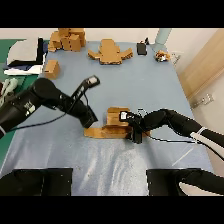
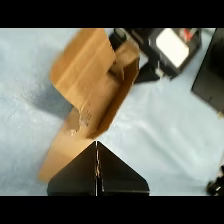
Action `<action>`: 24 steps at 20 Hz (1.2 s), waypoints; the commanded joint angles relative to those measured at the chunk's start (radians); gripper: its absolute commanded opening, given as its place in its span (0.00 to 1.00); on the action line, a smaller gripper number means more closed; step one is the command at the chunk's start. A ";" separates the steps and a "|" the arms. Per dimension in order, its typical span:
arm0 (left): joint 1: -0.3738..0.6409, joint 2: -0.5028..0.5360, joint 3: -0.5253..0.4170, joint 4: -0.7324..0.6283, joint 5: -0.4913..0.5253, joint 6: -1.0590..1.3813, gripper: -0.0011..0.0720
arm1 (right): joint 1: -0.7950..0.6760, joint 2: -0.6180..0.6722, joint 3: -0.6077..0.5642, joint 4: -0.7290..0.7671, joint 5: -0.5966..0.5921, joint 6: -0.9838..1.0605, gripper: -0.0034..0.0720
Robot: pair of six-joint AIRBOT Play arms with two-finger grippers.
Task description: Fold the box.
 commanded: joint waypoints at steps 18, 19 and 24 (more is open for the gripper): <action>-0.010 -0.232 -0.236 -0.333 0.266 0.953 0.84 | 0.000 0.000 0.000 0.000 0.000 0.000 0.72; -0.014 -0.245 -0.235 -0.356 0.266 0.959 0.82 | 0.000 0.000 0.000 0.000 0.000 0.000 0.72; -0.057 -0.306 -0.216 -0.452 0.309 1.056 0.44 | 0.000 0.000 0.000 0.000 0.000 0.000 0.72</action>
